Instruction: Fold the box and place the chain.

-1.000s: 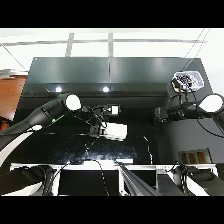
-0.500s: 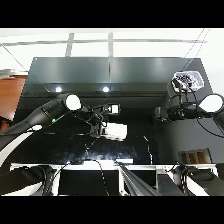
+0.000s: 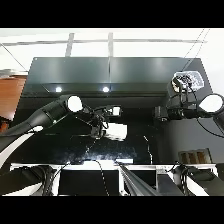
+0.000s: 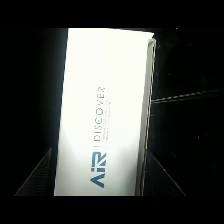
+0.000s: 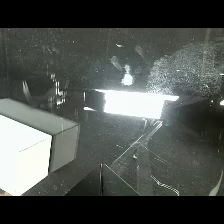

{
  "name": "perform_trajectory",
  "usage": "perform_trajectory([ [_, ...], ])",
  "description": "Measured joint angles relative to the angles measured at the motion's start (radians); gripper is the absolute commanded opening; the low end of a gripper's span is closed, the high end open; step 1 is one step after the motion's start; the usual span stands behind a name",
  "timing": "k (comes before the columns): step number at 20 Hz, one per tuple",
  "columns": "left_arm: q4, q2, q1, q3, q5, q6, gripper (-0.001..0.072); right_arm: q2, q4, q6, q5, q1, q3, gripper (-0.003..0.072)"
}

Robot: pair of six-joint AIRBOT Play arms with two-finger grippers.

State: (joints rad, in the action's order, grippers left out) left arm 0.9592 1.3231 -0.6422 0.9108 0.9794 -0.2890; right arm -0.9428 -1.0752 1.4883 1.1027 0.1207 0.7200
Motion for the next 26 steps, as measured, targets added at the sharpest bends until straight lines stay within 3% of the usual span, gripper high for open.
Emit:
perform_trajectory([
  [12,0.037,-0.024,-0.026,0.0,0.017,-0.055,0.0719,0.0,0.0,0.0,0.0,0.0,0.0,0.0022],
  [26,0.117,-0.01,-0.073,0.0,-0.032,-0.16,0.072,0.0,0.0,0.0,-0.003,0.0,0.0,0.0022],
])
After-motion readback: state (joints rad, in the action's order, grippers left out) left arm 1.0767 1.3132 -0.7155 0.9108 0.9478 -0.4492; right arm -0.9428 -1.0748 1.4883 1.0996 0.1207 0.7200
